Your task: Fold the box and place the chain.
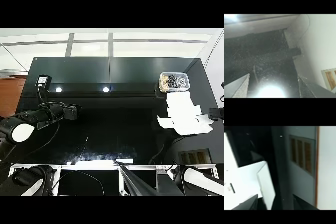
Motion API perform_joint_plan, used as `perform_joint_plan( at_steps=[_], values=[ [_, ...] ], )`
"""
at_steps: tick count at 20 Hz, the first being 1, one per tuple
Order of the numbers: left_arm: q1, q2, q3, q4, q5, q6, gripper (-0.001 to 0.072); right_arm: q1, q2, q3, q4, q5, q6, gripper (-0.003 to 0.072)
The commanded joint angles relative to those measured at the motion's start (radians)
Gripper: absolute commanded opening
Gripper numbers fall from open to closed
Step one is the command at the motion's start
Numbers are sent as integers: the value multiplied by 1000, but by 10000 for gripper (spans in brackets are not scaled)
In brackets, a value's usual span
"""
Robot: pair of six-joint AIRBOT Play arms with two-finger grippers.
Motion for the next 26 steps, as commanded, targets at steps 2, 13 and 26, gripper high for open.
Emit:
perform_joint_plan(
  at_steps=[2,13,26],
  values=[
    [0,0,0,0,0,0,708,10,-31,3,-50,49,20,469],
    [0,-4,0,1,0,0,708,10,-38,6,37,-83,15,21],
    [-1,-11,0,-48,-86,0,706,104,191,-8,758,-396,-153,22]
  ],
)
